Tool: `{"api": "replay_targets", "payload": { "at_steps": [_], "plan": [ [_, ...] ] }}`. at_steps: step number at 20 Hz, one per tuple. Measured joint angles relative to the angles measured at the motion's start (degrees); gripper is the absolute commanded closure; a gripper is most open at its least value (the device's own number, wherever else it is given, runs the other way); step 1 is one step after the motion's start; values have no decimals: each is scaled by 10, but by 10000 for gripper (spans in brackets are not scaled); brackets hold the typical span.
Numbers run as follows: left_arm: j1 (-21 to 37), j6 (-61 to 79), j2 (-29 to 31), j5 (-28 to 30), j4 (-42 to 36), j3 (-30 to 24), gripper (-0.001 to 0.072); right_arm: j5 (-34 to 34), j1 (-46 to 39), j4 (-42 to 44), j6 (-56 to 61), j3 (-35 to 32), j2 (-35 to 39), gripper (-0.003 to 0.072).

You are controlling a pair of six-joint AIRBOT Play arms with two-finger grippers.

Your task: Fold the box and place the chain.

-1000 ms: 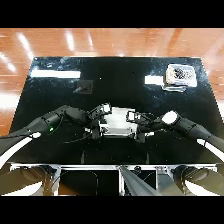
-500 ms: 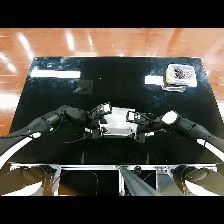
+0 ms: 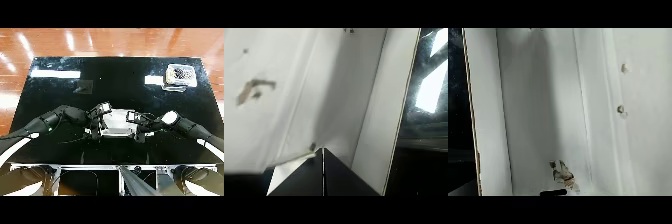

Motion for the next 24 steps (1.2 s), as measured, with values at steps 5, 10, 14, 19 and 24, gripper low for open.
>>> {"api": "replay_targets", "payload": {
  "at_steps": [5,10,14,19,24],
  "plan": [
    [36,-64,54,24,27,0,688,-1,0,0,0,0,0,2],
    [92,-131,101,40,45,0,688,-6,0,0,0,0,0,2],
    [152,-210,117,71,58,0,687,0,0,0,0,0,0,1],
    [238,-321,121,144,117,0,687,8,0,0,0,0,0,1],
    [270,-439,101,198,195,-5,686,5,0,5,0,0,0,1]
  ]
}}
